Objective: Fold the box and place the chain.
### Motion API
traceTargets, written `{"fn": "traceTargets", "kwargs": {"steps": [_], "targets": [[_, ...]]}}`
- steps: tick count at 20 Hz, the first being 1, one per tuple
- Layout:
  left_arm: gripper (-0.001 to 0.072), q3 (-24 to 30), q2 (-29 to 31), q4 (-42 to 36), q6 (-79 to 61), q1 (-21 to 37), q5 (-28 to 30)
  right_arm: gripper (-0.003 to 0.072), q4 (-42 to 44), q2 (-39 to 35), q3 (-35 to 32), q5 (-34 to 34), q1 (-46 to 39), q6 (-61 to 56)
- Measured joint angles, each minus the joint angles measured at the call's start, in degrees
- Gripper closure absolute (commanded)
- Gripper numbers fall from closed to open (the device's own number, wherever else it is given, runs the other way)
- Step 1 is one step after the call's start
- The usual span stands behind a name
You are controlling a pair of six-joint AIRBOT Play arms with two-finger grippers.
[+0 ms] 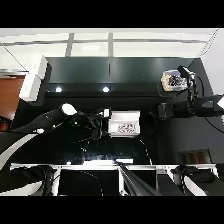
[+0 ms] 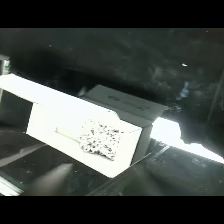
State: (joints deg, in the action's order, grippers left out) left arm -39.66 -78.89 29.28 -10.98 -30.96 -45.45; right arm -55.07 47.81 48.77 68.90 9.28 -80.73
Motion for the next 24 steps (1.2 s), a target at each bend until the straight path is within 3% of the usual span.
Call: {"fn": "traceTargets", "kwargs": {"steps": [5, 11, 16, 21, 23, 24], "targets": [[0.0341, 0.0, 0.0, 0.0, 0.3, 0.0, 0.1, 0.0008, 0.1, 2.9, 0.4, -4.0, 0.3, 4.4], [0.0341, 0.0, 0.0, 0.0, 0.8, 0.0, 0.2, 0.0008, 4.7, 12.9, 4.1, -11.6, -4.1, 12.2], [0.0341, 0.0, 0.0, 0.0, 0.9, 0.0, 0.3, 0.0008, 19.2, 21.5, 5.7, -6.8, -9.7, 30.2], [0.0341, 0.0, 0.0, 0.0, 1.0, 0.0, 0.5, 0.0012, 16.4, 23.6, 6.0, -4.5, -7.5, 45.5], [0.0341, 0.0, 0.0, 0.0, 1.0, 0.0, 0.6, 0.0169, 15.7, 23.8, 6.0, -4.0, -6.1, 49.0], [0.0341, 0.0, 0.0, 0.0, 1.0, 0.0, 0.7, 0.0182, 15.7, 23.9, 6.0, -3.6, -5.4, 50.3]]}}
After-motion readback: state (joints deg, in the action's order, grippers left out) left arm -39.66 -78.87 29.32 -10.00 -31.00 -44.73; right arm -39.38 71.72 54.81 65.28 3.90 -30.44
